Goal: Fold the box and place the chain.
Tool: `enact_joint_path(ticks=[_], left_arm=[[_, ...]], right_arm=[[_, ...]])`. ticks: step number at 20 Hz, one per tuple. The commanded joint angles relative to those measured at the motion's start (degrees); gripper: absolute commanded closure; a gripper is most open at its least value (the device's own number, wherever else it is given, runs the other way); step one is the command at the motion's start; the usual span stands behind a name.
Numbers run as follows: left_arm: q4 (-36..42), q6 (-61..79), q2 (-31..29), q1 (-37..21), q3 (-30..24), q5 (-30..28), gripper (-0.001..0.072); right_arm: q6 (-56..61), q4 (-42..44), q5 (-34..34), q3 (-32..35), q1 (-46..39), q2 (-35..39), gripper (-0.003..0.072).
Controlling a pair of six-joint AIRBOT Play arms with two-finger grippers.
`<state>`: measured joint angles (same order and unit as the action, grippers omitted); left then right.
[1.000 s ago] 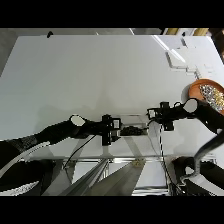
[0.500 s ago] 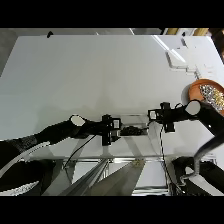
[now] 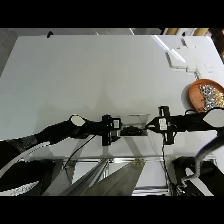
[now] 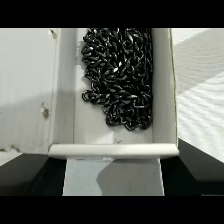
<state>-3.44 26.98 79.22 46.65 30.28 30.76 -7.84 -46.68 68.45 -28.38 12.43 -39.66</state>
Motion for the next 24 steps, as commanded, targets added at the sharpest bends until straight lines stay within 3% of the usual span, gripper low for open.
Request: enact_joint_path(ticks=[1,4,6,7,10,11,13,15,16,18,19,24], left_arm=[[0.00,0.00,-0.02,-0.02,-0.02,0.11,0.0436],[0.00,0.00,-0.02,-0.02,-0.02,0.13,0.0436],[0.00,0.00,-0.02,0.00,-0.02,0.13,0.0436],[0.00,0.00,-0.02,-0.02,-0.02,0.11,0.0436],[0.00,0.00,-0.02,-0.02,-0.02,0.13,0.0436],[0.00,0.02,-0.02,-0.02,-0.02,0.15,0.0436],[0.00,0.00,-0.02,-0.02,-0.02,0.13,0.0436],[0.00,0.00,-0.02,-0.02,-0.02,0.13,0.0436],[0.00,0.02,-0.02,-0.02,-0.02,0.13,0.0436],[0.00,0.00,-0.02,-0.02,-0.02,0.15,0.0436],[0.00,0.02,-0.02,-0.02,-0.02,0.15,0.0437],[0.00,0.02,-0.02,0.00,-0.02,0.17,0.0436]], right_arm=[[1.14,7.19,-2.36,-0.04,6.73,1.29,0.0667],[8.33,8.52,-13.31,-0.04,12.33,-1.11,0.0667],[9.57,8.50,-15.78,-0.04,14.51,-4.31,0.0666],[9.57,8.37,-15.65,-0.09,14.99,-5.88,0.0634],[11.30,5.22,-12.81,-3.61,15.10,-8.00,0.0427],[13.86,2.19,-10.47,-6.99,15.06,-8.83,0.0421],[21.20,-5.64,-3.72,-16.72,15.06,-12.44,0.0438],[26.80,-11.69,0.85,-25.81,14.99,-17.70,0.0577],[28.72,-12.63,1.22,-29.07,14.38,-20.59,0.0590],[33.18,-12.11,-2.38,-30.58,12.37,-24.83,0.0591],[34.18,-12.28,-2.82,-30.58,11.39,-26.51,0.0631],[34.29,-12.57,0.13,-26.23,13.53,-28.24,0.0645]])
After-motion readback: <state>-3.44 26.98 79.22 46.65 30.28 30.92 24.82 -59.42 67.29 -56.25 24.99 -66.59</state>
